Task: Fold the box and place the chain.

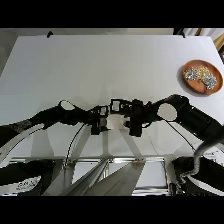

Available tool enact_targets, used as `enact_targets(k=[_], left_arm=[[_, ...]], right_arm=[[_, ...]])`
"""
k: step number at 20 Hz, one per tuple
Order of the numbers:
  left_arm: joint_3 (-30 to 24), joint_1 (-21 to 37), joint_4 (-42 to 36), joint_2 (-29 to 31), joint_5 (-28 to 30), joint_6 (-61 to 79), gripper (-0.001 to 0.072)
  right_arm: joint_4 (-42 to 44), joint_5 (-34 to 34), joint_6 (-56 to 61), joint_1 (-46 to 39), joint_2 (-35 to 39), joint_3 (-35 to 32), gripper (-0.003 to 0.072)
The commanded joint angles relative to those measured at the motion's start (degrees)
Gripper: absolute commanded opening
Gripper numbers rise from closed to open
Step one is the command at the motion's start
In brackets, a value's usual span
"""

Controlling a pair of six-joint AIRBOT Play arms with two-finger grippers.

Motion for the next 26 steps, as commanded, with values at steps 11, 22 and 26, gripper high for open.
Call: enact_targets(k=[11,22,26], left_arm=[[0.0,0.0,0.0,0.0,0.0,0.0,0.0140],[0.0,0.0,0.0,0.0,0.0,0.0,0.0140],[0.0,0.0,0.0,0.0,0.0,0.0,0.0140]], right_arm=[[-0.5,-4.1,-2.3,0.0,-1.4,-0.1,0.0316],[-2.1,-7.1,-2.1,0.1,-1.4,-1.8,0.0246],[-2.1,-8.0,-2.1,0.1,-1.4,-2.4,0.0234]])
